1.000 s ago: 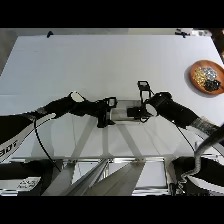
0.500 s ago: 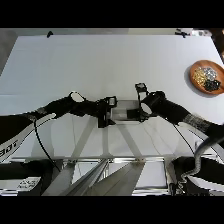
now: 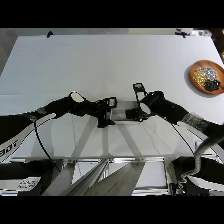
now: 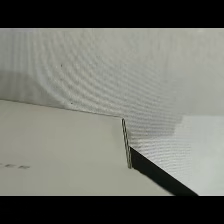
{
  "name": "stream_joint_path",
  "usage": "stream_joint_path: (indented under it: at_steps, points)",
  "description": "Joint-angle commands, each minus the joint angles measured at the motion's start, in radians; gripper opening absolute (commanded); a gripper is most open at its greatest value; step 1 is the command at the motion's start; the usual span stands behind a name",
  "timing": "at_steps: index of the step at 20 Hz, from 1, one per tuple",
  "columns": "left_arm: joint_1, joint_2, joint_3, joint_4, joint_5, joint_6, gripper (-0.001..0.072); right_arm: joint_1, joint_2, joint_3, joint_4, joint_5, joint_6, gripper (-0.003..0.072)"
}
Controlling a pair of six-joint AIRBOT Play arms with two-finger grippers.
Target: Fold the box and place the chain.
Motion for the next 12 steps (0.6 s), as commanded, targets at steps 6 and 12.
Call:
stream_joint_path:
  at_steps: [6, 12]
  points:
    - [0.0, 0.0, 0.0, 0.0, 0.0, 0.0, 0.0276, 0.001, -0.019, 0.001, 0.014, -0.027, -0.002, 0.0092]
    - [0.0, 0.0, 0.0, 0.0, 0.0, 0.0, 0.0276, 0.019, -0.056, 0.001, 0.015, -0.022, -0.002, 0.0095]
